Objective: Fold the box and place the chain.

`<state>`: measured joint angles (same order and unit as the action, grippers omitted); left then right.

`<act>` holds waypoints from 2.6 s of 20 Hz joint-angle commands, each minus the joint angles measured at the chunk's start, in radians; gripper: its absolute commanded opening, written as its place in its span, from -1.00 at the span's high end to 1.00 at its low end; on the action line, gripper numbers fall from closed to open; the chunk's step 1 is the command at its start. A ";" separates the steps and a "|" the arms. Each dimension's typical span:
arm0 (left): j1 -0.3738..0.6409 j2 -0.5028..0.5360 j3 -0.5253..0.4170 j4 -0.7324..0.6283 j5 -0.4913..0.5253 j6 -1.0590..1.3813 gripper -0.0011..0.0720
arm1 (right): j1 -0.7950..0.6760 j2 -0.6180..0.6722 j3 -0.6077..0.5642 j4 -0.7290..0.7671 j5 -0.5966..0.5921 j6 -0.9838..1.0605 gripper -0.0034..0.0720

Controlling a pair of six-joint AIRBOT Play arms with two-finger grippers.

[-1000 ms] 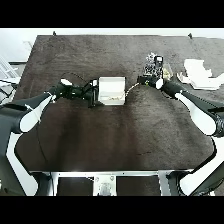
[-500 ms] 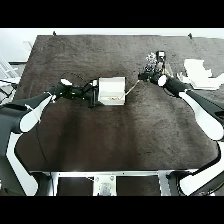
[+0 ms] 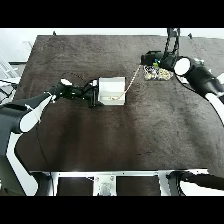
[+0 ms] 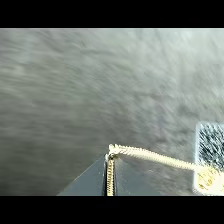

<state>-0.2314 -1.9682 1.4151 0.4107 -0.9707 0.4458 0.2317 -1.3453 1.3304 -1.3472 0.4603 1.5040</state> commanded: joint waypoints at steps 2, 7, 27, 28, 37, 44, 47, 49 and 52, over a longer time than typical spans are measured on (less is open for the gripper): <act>-0.001 0.000 0.000 0.000 0.000 0.000 0.18 | 0.101 0.157 0.000 -0.050 0.089 0.000 0.90; -0.001 0.000 0.000 0.000 0.000 0.000 0.18 | 0.249 0.224 0.000 -0.053 0.092 0.016 0.90; -0.001 0.000 0.000 0.000 0.001 0.000 0.18 | 0.399 -0.091 -0.210 -0.130 -0.202 0.277 0.90; -0.001 0.000 0.000 0.000 0.001 0.000 0.18 | 0.383 -0.126 -0.231 -0.130 -0.227 0.277 0.90; -0.001 0.000 0.000 0.000 0.001 0.000 0.18 | 0.233 -0.117 -0.248 -0.132 -0.232 0.275 -0.52; 0.000 0.000 0.000 0.000 0.001 0.000 0.18 | -0.126 -0.182 -0.210 -0.128 -0.251 0.272 -0.57; -0.001 0.000 0.000 0.000 0.001 0.000 0.18 | -0.160 -0.278 -0.128 -0.130 -0.232 0.190 -0.57; -0.001 0.000 0.000 0.000 0.001 0.000 0.18 | -0.163 -0.349 -0.048 -0.130 -0.163 0.187 -0.57; -0.001 0.000 0.000 0.000 0.001 0.000 0.18 | -0.161 -0.439 0.068 -0.126 -0.027 0.191 -0.57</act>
<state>-0.2317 -1.9682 1.4151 0.4107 -0.9703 0.4458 0.0837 -1.7042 1.3033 -1.4769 0.3145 1.7069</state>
